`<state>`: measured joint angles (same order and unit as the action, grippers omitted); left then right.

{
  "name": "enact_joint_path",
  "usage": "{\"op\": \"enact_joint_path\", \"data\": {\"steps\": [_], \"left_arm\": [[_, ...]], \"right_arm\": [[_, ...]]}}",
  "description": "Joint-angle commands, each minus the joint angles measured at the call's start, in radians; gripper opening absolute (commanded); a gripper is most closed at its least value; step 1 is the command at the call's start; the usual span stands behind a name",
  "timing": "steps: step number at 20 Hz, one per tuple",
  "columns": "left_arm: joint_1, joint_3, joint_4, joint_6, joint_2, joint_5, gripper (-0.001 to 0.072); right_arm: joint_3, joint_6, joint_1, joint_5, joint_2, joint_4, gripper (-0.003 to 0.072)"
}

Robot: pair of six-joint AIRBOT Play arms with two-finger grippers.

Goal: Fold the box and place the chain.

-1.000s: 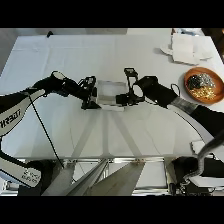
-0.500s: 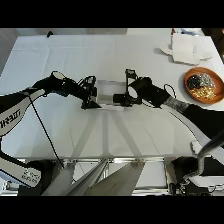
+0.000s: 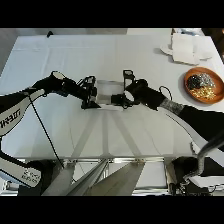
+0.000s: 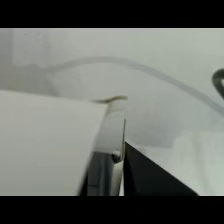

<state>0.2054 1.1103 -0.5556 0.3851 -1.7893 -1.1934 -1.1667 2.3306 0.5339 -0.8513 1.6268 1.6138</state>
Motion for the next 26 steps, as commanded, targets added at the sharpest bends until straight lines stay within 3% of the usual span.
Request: {"op": "enact_joint_path", "data": {"steps": [1, 2, 5, 6, 8, 9, 14, 21, 26], "left_arm": [[0.000, 0.000, 0.001, -0.001, 0.000, 0.000, 0.0320], [0.000, 0.000, 0.001, -0.001, 0.000, 0.000, 0.0320], [0.000, 0.000, 0.001, -0.001, 0.000, 0.000, 0.0320], [0.000, 0.000, 0.001, -0.001, 0.000, 0.000, 0.0320], [0.000, 0.000, 0.001, -0.001, 0.000, 0.000, 0.0320], [0.000, 0.000, 0.001, -0.001, 0.000, 0.000, 0.0320], [0.000, 0.000, 0.001, -0.001, 0.000, 0.000, 0.0320], [0.000, 0.000, 0.001, -0.001, 0.000, 0.000, 0.0320], [0.000, 0.000, 0.001, -0.001, 0.000, 0.000, 0.0320]], "right_arm": [[-0.001, 0.003, 0.014, 0.002, 0.026, 0.016, 0.0128], [-0.001, 0.003, 0.015, 0.002, 0.030, 0.017, 0.0019], [-0.001, 0.003, 0.014, 0.002, 0.031, 0.032, 0.0011], [-0.001, 0.003, 0.014, 0.002, 0.029, 0.032, 0.0023], [-0.002, 0.002, 0.014, 0.004, 0.020, 0.032, 0.0236], [-0.002, 0.001, 0.013, 0.005, 0.010, 0.032, 0.0257], [-0.002, -0.003, 0.013, -0.021, -0.061, 0.065, 0.0257], [-0.002, -0.111, 0.002, -0.172, -0.212, 0.117, 0.0257], [-0.002, -0.185, -0.122, -0.260, -0.378, 0.177, 0.0257]]}}
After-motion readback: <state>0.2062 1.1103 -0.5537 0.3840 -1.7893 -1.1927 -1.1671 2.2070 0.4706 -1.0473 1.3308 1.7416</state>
